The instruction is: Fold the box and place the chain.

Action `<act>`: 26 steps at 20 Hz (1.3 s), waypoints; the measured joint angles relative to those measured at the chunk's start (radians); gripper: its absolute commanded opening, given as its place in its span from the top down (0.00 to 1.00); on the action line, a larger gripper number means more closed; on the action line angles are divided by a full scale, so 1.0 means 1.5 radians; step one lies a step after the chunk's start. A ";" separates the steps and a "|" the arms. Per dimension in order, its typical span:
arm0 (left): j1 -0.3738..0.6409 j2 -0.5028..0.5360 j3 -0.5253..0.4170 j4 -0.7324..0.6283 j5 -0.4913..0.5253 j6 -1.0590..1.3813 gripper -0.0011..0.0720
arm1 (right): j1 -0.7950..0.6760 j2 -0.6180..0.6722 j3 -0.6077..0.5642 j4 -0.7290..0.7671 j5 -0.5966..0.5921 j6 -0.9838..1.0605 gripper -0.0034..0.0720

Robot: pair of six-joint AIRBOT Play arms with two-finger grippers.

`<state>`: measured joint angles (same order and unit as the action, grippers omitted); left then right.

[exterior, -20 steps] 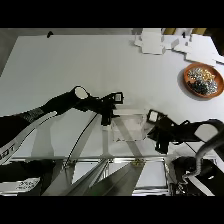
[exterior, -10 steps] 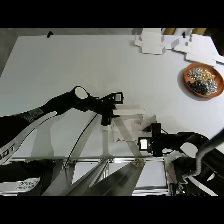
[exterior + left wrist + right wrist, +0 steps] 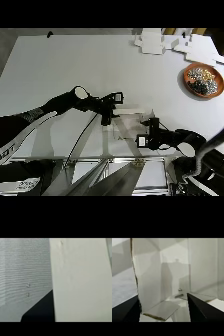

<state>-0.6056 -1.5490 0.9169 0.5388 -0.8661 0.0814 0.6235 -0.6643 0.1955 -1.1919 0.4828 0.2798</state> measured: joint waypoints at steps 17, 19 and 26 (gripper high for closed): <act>0.000 0.000 0.000 0.000 0.000 0.000 0.97 | -0.237 -0.126 0.092 0.294 0.120 -0.267 0.16; 0.000 0.000 0.000 0.000 0.000 0.000 0.97 | -0.270 -0.151 0.099 0.338 0.141 -0.325 0.16; 0.000 0.000 0.000 0.000 0.001 0.000 0.97 | -0.327 -0.258 0.157 0.387 0.222 -0.428 0.16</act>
